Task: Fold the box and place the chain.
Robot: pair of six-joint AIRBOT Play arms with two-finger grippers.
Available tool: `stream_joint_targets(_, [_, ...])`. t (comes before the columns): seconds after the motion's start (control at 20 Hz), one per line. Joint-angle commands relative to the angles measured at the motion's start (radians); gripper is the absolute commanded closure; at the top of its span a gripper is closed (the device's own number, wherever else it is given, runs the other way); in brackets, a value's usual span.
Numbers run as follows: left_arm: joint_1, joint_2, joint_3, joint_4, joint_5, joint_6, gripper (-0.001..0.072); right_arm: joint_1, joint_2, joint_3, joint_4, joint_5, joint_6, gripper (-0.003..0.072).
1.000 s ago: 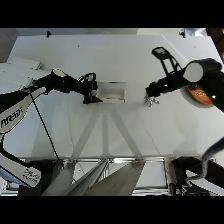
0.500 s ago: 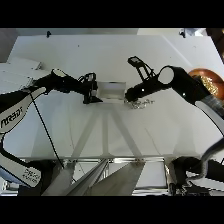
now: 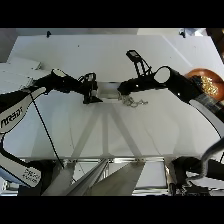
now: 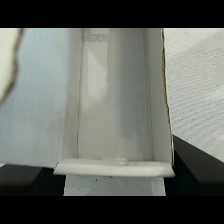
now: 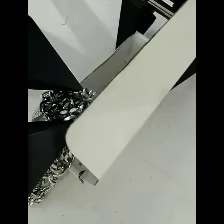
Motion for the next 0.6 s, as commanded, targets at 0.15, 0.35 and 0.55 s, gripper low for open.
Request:
stream_joint_targets(0.15, [0.000, 0.000, 0.000, 0.000, 0.000, 0.000, 0.0297, 0.005, -0.036, 0.001, -0.002, -0.003, -0.010, 0.0672])
stream_joint_targets(0.35, [0.000, 0.000, 0.000, 0.000, 0.000, 0.000, 0.0297, 0.004, -0.035, 0.001, -0.012, 0.039, -0.010, 0.0566])
stream_joint_targets(0.55, [0.000, 0.000, 0.000, 0.000, 0.000, 0.000, 0.0297, 0.004, -0.032, 0.001, -0.015, 0.068, -0.010, 0.0538])
